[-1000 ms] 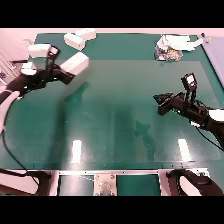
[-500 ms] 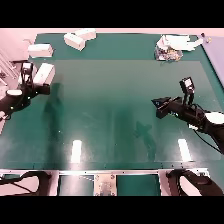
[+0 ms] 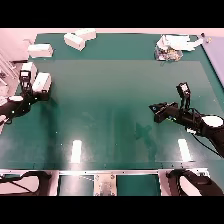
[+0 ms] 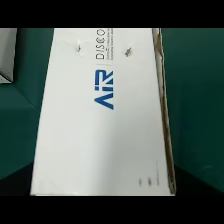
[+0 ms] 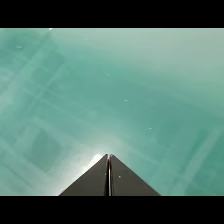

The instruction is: Fold the box and place the chain.

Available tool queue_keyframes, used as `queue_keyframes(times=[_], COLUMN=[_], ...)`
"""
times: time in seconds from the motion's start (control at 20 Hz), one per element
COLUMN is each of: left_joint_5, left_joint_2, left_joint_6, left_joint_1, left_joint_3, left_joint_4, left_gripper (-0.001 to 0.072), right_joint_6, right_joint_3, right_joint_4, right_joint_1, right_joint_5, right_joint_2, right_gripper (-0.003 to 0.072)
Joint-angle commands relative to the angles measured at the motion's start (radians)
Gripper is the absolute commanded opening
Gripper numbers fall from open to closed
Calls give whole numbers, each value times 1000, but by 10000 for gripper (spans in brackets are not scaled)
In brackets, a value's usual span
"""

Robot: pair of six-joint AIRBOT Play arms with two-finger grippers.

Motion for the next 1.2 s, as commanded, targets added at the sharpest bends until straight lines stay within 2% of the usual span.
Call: queue_keyframes(times=[0.0,0.05,0.1,0.2,0.3,0.35,0.55,0.6,0.65,0.7,0.75,0.8,0.85,0.95,1.0,1.05,1.15], left_joint_5=[-10,-10,-12,-14,2,12,-37,-67,-101,-143,-198,-271,-372,-507,-507,-477,-319], left_joint_2=[-9,-9,-9,-9,5,22,188,245,300,349,397,439,478,544,588,635,748], left_joint_6=[-2,-3,-2,5,5,5,4,2,-9,-24,-33,-38,-8,-6,-3,6,11], left_joint_1=[2,2,2,2,2,2,2,2,2,2,2,2,2,-10,-38,-78,-206], left_joint_3=[-1,-1,-1,-1,1,1,1,1,1,1,1,1,1,-6,-26,-53,-139], left_joint_4=[2,2,2,3,25,40,66,66,65,66,65,65,64,30,13,3,-18], left_gripper=[115,476,707,720,720,720,720,720,720,720,661,251,13,12,10,9,9], right_joint_6=[6,16,34,52,52,52,51,51,51,52,52,52,52,53,53,57,78], right_joint_3=[-2,-2,-2,-2,-2,-2,2,3,5,7,7,7,7,6,5,2,-19], right_joint_4=[9,8,8,8,8,8,8,8,8,8,8,8,8,8,7,7,4], right_joint_1=[1,1,1,1,1,1,0,0,0,0,0,0,0,0,0,0,0], right_joint_5=[5,5,5,6,12,13,-1,-16,-35,-51,-64,-71,-77,-92,-107,-123,-173], right_joint_2=[0,0,0,0,0,0,33,55,80,108,137,171,206,287,328,363,431], right_gripper=[10,82,181,210,289,304,301,265,179,50,8,7,6,5,5,5,4])
